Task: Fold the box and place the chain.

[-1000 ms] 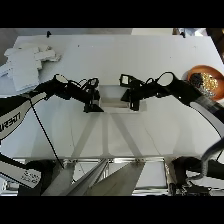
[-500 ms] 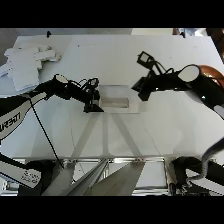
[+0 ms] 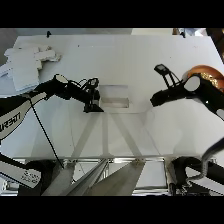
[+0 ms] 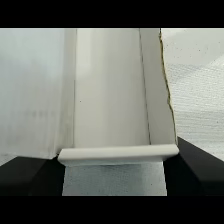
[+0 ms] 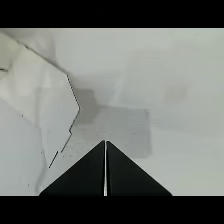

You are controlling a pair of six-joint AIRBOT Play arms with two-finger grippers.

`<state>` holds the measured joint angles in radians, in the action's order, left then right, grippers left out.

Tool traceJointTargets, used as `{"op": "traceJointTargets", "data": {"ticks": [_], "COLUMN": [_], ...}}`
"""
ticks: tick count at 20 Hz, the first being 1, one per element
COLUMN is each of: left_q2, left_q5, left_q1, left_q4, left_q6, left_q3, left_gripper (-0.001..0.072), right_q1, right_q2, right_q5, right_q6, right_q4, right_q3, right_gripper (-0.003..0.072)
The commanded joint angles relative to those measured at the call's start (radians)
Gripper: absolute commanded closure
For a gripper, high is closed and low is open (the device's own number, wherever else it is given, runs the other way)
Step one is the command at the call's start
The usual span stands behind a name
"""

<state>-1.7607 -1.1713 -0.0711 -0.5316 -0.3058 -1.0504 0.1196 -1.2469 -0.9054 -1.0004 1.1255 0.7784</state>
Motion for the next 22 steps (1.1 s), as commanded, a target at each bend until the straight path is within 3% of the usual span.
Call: {"op": "traceJointTargets", "data": {"ticks": [1, 5, 8, 11, 13, 22], "left_q2": [0.000, 0.000, 0.000, 0.000, 0.000, 0.000], "left_q5": [0.000, 0.000, 0.000, 0.000, 0.000, 0.000], "left_q1": [0.001, 0.001, 0.001, 0.001, 0.001, 0.001], "left_q4": [0.000, 0.000, 0.000, 0.000, 0.000, 0.000], "left_q6": [0.000, 0.000, 0.000, 0.000, 0.000, 0.000], "left_q3": [-0.001, -0.001, -0.001, -0.001, -0.001, -0.001], "left_gripper": [0.0310, 0.0310, 0.0310, 0.0310, 0.0310, 0.0310], "right_q1": [-0.007, 0.007, 0.040, 0.047, 0.047, 0.048], "right_q2": [-0.050, -0.102, -0.132, -0.135, -0.135, -0.135], "right_q5": [0.032, 0.058, 0.049, 0.048, 0.049, 0.022], "right_q6": [-0.028, 0.110, 0.111, 0.111, 0.111, 0.200], "right_q4": [-0.115, -0.372, -0.392, -0.438, -0.474, -0.649], "right_q3": [-0.073, -0.073, -0.073, -0.073, -0.073, -0.073], "right_gripper": [0.0682, 0.0684, 0.0676, 0.0438, 0.0404, 0.0383]}}
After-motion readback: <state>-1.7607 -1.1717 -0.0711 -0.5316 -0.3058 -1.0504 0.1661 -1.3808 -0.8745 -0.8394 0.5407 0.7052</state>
